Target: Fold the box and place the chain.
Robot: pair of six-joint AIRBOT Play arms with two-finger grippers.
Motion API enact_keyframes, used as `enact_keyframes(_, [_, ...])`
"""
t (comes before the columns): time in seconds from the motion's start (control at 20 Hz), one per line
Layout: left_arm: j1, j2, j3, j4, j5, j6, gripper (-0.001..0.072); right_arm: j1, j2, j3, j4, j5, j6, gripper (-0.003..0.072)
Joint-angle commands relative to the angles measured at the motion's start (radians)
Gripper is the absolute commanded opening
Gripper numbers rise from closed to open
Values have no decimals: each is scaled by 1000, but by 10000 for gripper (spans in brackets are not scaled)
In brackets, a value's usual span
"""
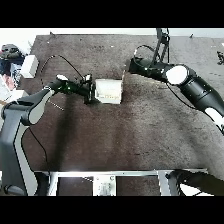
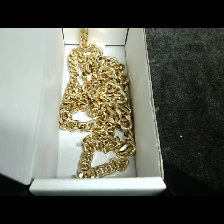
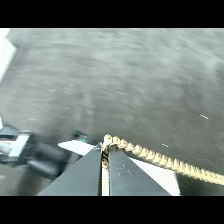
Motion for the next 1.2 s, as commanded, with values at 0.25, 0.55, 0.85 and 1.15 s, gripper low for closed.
enact_keyframes(0.25, [0, 0, 1, 0, 0, 0, 354, 111, -25, 0, 1, -84, 3, 13])
enact_keyframes(0.55, [0, 0, 1, 0, 0, 0, 354, 111, -200, 0, 1, -1, 24, 14])
enact_keyframes(0.85, [0, 0, 1, 0, 0, 0, 354, 76, -222, 0, -110, 53, 26, 412])
enact_keyframes(1.15, [0, 0, 1, 0, 0, 0, 354, -210, -151, -66, -161, 147, 35, 413])
